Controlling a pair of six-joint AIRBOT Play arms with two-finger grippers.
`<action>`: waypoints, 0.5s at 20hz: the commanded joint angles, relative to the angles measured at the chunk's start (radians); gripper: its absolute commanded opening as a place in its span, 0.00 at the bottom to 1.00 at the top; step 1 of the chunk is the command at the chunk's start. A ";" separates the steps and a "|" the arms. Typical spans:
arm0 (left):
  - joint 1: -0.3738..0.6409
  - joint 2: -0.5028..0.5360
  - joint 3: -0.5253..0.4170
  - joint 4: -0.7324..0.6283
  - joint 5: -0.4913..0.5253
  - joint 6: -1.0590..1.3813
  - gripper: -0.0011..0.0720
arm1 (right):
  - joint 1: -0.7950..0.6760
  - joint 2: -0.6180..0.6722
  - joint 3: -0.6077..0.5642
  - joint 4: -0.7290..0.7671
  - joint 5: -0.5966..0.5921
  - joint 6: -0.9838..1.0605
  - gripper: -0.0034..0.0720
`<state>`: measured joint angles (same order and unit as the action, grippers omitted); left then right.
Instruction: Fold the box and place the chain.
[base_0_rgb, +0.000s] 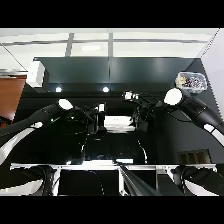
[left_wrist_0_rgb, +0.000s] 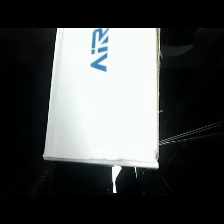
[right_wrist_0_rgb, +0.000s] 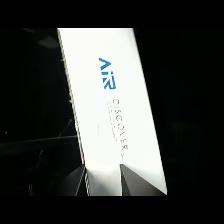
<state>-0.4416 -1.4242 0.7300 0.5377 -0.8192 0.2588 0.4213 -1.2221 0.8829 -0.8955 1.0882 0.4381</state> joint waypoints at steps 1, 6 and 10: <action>0.000 -0.001 0.001 0.000 0.000 0.000 0.57 | 0.000 0.000 0.000 0.004 0.010 -0.002 0.41; 0.000 -0.001 0.001 0.000 0.000 0.000 0.57 | 0.000 0.000 0.000 0.005 0.010 -0.001 0.41; 0.000 -0.001 0.001 0.000 0.000 0.000 0.57 | 0.001 -0.003 -0.021 0.008 0.005 -0.002 0.41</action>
<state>-0.4412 -1.4242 0.7300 0.5377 -0.8196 0.2592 0.4213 -1.2232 0.8757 -0.8894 1.0966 0.4366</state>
